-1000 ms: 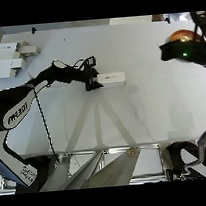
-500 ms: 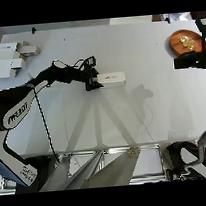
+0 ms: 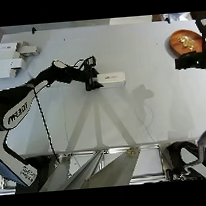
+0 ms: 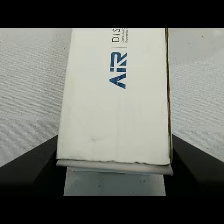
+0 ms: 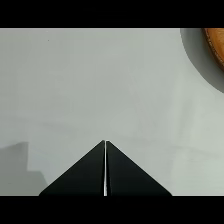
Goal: Fold the box and place the chain.
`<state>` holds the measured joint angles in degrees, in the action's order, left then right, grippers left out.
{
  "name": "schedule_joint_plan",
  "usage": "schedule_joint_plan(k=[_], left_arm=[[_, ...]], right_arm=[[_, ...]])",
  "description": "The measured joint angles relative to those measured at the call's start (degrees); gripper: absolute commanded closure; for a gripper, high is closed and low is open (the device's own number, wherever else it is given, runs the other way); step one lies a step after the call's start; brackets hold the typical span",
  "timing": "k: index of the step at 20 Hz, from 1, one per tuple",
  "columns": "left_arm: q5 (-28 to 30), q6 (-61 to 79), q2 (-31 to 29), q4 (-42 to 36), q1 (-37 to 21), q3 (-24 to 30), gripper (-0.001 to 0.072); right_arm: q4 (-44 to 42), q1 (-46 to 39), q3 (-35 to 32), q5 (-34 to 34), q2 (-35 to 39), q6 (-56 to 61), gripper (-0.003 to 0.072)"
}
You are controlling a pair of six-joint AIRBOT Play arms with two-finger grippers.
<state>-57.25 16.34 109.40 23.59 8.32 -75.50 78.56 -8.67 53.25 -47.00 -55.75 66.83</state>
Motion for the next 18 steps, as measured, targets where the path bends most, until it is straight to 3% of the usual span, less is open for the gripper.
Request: schedule_joint_plan(k=[9, 18], left_arm=[[1.5, -1.8, -1.0, 0.0, -0.1, 0.0, 0.0314], [2.8, -7.7, -10.0, 0.9, -0.7, 0.0, 0.0314]], right_arm=[[0.1, 0.0, 0.0, 0.0, 0.0, 0.0, 0.0673], [0.1, 0.0, 0.0, 0.0, 0.0, 0.0, 0.0673]])
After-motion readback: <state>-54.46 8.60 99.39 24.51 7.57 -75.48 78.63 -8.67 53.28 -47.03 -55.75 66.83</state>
